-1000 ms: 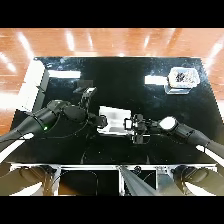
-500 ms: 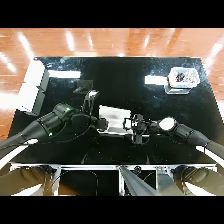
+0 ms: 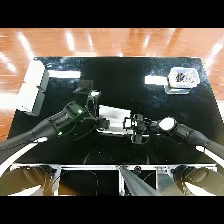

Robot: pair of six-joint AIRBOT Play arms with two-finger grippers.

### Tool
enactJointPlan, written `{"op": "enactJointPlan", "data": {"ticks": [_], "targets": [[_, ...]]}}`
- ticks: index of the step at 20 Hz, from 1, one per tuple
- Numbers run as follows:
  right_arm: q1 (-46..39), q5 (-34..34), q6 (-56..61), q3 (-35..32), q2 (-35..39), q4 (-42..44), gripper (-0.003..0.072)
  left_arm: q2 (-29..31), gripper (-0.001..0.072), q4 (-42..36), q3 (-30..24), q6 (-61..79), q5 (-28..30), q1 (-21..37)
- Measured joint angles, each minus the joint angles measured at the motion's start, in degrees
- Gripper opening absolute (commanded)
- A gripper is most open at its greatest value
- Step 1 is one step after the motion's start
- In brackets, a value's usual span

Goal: Fold the box and place the chain.

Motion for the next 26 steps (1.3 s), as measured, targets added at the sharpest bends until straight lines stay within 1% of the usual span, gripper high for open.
{"op": "enactJointPlan", "data": {"ticks": [6,10,11,12,13,18,19,20,21,26], "targets": [[0.0,0.0,0.0,0.0,0.0,0.0,0.0493,-4.8,0.0438,0.9,6.2,-1.0,7.4,-0.2],[0.0,0.0,0.0,0.0,0.0,0.0,0.0493,-7.1,0.0435,1.0,8.1,-0.9,9.7,-0.2],[0.0,0.0,0.0,0.0,0.0,0.0,0.0493,-7.6,0.0421,1.0,8.3,-0.9,9.8,-0.2],[0.0,0.0,0.0,0.0,0.0,0.0,0.0493,-8.2,0.0339,1.0,8.5,-0.9,9.9,-0.2],[0.0,0.0,0.0,0.0,0.0,0.0,0.0492,-8.6,0.0292,1.0,8.6,-0.8,9.9,-0.2],[0.0,0.0,0.0,0.0,0.0,0.0,0.0493,-9.5,0.0290,0.7,9.1,-0.3,8.2,-0.2],[0.0,0.0,0.0,0.0,0.0,0.0,0.0493,-9.6,0.0178,0.6,9.1,-0.1,8.2,-0.2],[0.0,0.0,0.0,0.0,0.0,0.0,0.0493,-9.6,0.0036,0.4,9.2,0.0,8.4,-0.2],[0.0,0.0,0.3,0.0,0.0,0.2,0.0493,-9.7,0.0022,0.1,9.2,0.1,8.2,-0.1],[0.0,0.1,0.1,0.0,0.0,0.0,0.0493,-9.7,0.0022,-1.9,9.3,2.3,7.9,-0.2]]}}
